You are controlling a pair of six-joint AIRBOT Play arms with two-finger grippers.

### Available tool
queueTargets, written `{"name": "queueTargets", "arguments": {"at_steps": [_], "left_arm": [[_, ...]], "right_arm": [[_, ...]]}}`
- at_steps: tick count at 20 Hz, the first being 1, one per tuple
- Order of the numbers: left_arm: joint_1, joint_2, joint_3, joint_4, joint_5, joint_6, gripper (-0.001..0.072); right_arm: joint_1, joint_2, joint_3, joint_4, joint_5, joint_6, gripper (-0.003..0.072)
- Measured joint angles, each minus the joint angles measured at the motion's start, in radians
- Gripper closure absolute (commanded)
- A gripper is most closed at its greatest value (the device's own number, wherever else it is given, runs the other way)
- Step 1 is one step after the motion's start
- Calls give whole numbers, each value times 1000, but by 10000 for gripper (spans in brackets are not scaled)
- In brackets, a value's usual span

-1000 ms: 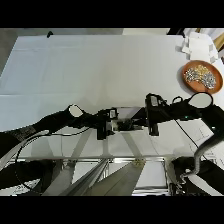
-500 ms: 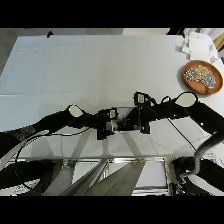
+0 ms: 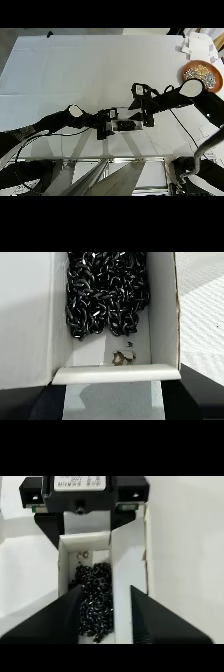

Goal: Fold the box and place the chain.

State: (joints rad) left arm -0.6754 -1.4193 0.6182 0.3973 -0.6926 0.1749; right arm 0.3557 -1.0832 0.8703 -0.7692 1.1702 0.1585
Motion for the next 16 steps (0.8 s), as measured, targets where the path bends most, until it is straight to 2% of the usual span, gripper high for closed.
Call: {"name": "queueTargets", "arguments": {"at_steps": [1,7,16], "left_arm": [[0,0,0,0,0,0,578],[0,0,0,0,0,0,578],[0,0,0,0,0,0,578]], "right_arm": [[-3,0,38,-6,13,4,508],[-53,-36,210,-34,6,16,512],[6,-270,236,-85,83,18,510]]}}
